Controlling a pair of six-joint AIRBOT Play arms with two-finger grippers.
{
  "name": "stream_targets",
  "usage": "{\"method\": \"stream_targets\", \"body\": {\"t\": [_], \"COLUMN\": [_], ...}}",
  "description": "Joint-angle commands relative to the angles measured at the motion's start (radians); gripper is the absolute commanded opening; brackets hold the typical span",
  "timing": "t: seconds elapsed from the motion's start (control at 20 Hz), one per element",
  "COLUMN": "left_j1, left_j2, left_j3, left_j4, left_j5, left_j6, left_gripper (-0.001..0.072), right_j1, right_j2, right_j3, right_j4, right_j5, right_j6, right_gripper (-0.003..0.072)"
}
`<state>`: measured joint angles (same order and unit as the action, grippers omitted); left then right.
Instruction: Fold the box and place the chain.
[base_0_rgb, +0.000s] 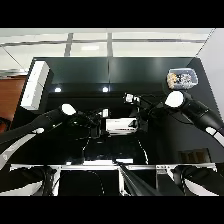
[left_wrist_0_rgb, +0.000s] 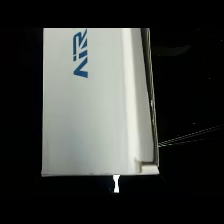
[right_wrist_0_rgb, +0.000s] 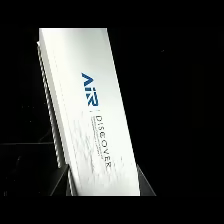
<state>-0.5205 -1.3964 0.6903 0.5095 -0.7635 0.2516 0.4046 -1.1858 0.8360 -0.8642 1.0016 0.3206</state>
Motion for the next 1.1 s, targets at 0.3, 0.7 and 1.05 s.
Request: {"method": "stream_targets", "body": {"t": [0.3, 0.7, 1.05], "left_j1": [0.000, 0.000, 0.000], "left_j2": [0.000, 0.000, 0.000], "left_j3": [0.001, 0.001, 0.001], "left_j4": [0.002, 0.002, 0.002], "left_j5": [-0.006, -0.006, -0.006], "left_j6": [0.003, 0.003, 0.003], "left_gripper": [0.0417, 0.0418, 0.0417], "right_j1": [0.003, 0.003, 0.003], "right_j2": [0.006, 0.005, 0.005], "right_j3": [0.003, 0.003, -0.028], "right_j4": [0.000, -0.002, 0.001], "right_j5": [0.048, 0.054, 0.023], "right_j6": [0.023, 0.023, 0.024], "right_gripper": [0.0472, 0.0304, 0.0303]}}
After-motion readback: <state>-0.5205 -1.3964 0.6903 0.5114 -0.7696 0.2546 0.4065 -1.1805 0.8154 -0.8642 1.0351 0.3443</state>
